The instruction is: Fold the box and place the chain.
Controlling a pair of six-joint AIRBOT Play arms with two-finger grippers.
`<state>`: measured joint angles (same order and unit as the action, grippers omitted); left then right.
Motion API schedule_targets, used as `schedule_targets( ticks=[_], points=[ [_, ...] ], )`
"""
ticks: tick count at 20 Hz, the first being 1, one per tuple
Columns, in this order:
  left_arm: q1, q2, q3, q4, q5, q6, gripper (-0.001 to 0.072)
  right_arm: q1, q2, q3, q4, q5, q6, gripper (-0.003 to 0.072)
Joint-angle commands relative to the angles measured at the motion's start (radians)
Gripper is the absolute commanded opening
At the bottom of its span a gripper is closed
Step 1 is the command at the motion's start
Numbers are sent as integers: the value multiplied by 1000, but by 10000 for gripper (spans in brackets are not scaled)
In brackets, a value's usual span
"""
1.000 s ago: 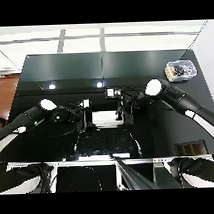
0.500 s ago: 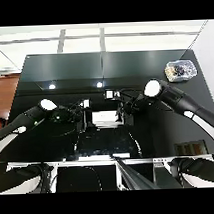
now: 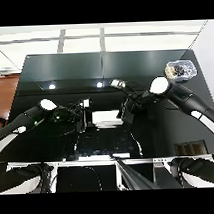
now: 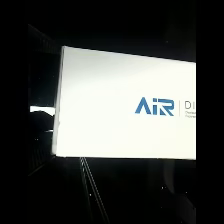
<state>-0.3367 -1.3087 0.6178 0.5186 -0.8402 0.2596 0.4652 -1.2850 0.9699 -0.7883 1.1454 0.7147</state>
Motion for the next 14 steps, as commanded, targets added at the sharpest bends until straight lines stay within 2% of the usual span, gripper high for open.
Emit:
schedule_targets(
  ticks=[1, 3, 6, 10, 14],
  points=[
    [0, -1, 1, 0, -2, 2, 352, -52, 10, -60, 218, 92, 190, 2],
    [0, -1, 1, 0, -2, 2, 352, -51, 3, -129, 355, 48, 190, 4],
    [0, -1, 1, 0, -1, 2, 352, -51, -14, -198, 470, -135, 243, 5],
    [0, -1, 1, 0, -1, 2, 352, -51, -72, -200, 468, -232, 307, 10],
    [0, -1, 1, 0, -1, 2, 352, -51, -109, -200, 363, -271, 392, 11]
  ],
)
